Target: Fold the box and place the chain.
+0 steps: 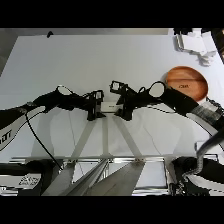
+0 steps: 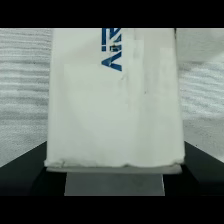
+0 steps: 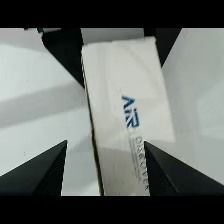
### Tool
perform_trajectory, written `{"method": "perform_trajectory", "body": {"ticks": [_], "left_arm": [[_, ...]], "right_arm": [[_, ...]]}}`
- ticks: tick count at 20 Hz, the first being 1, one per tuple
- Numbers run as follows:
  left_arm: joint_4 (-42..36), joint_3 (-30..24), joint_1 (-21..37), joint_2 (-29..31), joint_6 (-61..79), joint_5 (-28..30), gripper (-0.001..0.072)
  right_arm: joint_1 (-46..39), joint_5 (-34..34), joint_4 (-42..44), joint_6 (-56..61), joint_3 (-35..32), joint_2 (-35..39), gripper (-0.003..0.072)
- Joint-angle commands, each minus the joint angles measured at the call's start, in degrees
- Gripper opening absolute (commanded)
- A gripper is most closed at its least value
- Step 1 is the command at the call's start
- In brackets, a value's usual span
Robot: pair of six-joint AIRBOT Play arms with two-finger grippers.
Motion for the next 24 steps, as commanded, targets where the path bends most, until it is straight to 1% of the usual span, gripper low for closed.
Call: {"method": "perform_trajectory", "body": {"ticks": [1,2,3,4,6,10,13,16,18,20,24], "left_arm": [[0.0,0.0,0.0,0.0,0.0,0.0,0.0117],[0.0,0.0,0.0,0.0,0.0,0.0,0.0117],[0.0,0.0,0.0,0.0,0.0,0.0,0.0117],[0.0,0.0,0.0,0.0,0.0,0.0,0.0117],[0.0,0.0,0.0,0.0,0.0,0.0,0.0117],[0.0,0.0,0.0,0.0,0.0,0.0,0.0117],[0.0,0.0,0.0,0.0,0.0,0.0,0.0117],[0.0,0.0,0.0,0.0,0.0,0.0,0.0117],[0.0,0.0,0.0,0.0,0.0,0.0,0.0117],[0.0,0.0,0.0,0.0,0.0,0.0,0.0117],[0.0,0.0,0.0,0.0,0.0,0.0,0.0117]], "right_arm": [[-2.8,1.8,10.7,1.3,0.4,1.5,0.0383],[-4.3,2.0,14.6,3.8,0.4,1.4,0.0276],[-5.5,2.1,16.7,6.1,0.4,1.3,0.0076],[-6.2,2.6,17.6,7.6,0.4,1.0,0.0015],[-6.7,4.5,17.6,10.2,0.4,-1.1,0.0015],[-6.7,9.5,17.2,12.2,-0.7,-8.3,0.0015],[-6.7,10.1,17.1,12.3,-1.7,-11.6,0.0015],[-6.7,9.9,16.9,12.2,-1.8,-13.1,0.0014],[-7.1,10.0,17.2,12.2,-1.8,-12.5,0.0014],[-8.1,10.0,17.2,12.3,-1.4,-10.2,0.0014],[-14.0,10.1,16.4,13.9,0.4,-1.1,0.0014]]}}
